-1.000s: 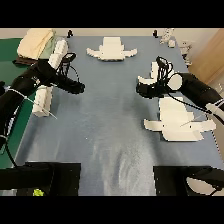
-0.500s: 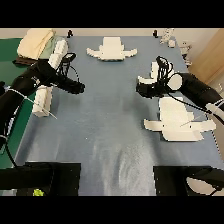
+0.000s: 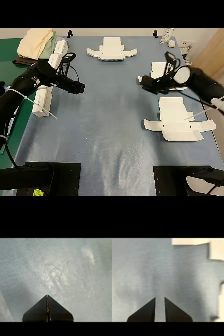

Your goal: Fold the box.

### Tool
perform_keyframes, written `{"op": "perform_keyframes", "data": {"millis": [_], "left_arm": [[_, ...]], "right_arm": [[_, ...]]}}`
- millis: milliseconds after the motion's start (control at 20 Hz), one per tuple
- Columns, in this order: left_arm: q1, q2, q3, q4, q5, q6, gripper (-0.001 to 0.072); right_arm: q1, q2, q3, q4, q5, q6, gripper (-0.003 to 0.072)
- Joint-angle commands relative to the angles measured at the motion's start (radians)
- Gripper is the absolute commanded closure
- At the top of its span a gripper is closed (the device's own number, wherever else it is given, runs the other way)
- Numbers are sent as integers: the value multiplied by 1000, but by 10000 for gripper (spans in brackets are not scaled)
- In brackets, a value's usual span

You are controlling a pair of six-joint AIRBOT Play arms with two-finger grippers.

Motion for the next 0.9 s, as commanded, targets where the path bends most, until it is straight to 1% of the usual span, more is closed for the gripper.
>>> {"op": "perform_keyframes", "data": {"millis": [0,50,100,150,200,300,350,400,500,550,600,750,850], "left_arm": [[0,0,1,0,35,0,693],[0,0,1,0,35,0,693],[0,0,1,0,35,0,693],[0,0,1,-1,36,0,693],[0,0,1,-14,36,0,693],[0,0,1,-65,44,0,693],[0,0,1,-78,47,0,693],[0,0,1,-100,47,0,693],[0,0,1,-154,47,0,693],[0,0,1,-179,42,0,693],[0,0,1,-203,37,0,693],[0,0,1,-266,33,0,693],[0,0,1,-281,32,0,694]], "right_arm": [[-216,-5,140,-171,365,-31,503],[-303,-5,169,-248,455,-70,503],[-383,-6,178,-312,513,-115,390],[-464,-11,176,-361,552,-156,221],[-551,-23,175,-401,578,-196,204],[-714,-47,158,-406,582,-261,207],[-780,-64,151,-380,584,-320,245],[-844,-90,147,-333,591,-401,267],[-939,-147,146,-193,603,-525,266],[-974,-175,146,-116,603,-583,266],[-996,-196,147,-81,603,-621,266],[-1029,-243,147,-80,604,-702,266],[-1032,-285,146,-77,626,-733,266]]}}
